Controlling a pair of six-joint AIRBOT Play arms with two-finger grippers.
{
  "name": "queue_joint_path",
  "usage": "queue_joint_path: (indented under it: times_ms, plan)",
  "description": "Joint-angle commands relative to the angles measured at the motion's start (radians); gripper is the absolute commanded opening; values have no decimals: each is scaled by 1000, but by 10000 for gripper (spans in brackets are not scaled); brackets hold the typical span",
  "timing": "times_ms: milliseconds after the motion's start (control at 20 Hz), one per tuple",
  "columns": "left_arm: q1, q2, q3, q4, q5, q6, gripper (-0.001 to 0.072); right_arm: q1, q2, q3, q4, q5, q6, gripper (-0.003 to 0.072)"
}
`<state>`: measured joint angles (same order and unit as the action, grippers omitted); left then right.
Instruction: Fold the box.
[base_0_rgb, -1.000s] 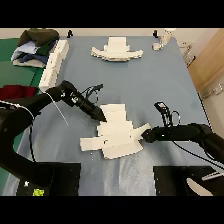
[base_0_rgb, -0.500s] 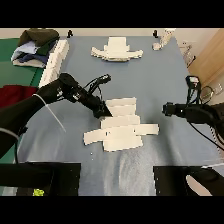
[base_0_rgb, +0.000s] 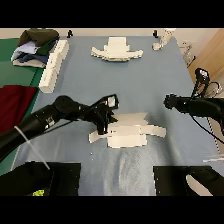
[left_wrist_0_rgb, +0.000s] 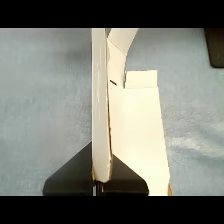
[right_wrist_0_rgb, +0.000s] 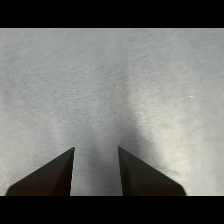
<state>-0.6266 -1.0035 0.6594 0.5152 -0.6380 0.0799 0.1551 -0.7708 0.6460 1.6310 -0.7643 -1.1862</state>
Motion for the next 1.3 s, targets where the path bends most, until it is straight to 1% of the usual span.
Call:
queue_joint_path:
  times_ms: [0, 150, 300, 450, 600, 650, 800, 850, 950, 1150, 1250]
  plan:
    - [-93, 74, -121, -52, 177, 96, 11, 2, -17, 3, 53, -8, 3, 407]
    - [-152, 74, -173, -74, 168, 97, 11, 2, -34, 3, 54, -8, 2, 408]
    - [-161, 60, -211, -74, 173, 97, 12, 2, -47, 3, 54, -8, 2, 408]
    - [-161, 24, -214, -74, 214, 96, 12, 3, -51, 3, 81, -13, 0, 408]
    - [-134, 30, -190, -61, 201, 96, 12, 3, -51, 3, 86, -31, 0, 408]
    - [-108, 32, -171, -58, 163, 95, 12, 3, -51, 3, 86, -36, 0, 408]
    - [23, 19, -98, -35, -48, 84, 12, 2, -51, 3, 89, -38, 0, 407]
    - [68, 1, -75, -34, -111, 84, 12, 3, -51, 3, 89, -38, 0, 408]
    - [125, -58, -23, -32, -209, 85, 12, 3, -51, 3, 88, -38, 0, 408]
    - [142, -203, 84, -35, -315, 84, 12, 3, -53, 3, 88, -38, 0, 408]
    - [142, -246, 106, -49, -319, 63, 12, 3, -53, 3, 88, -39, 0, 408]
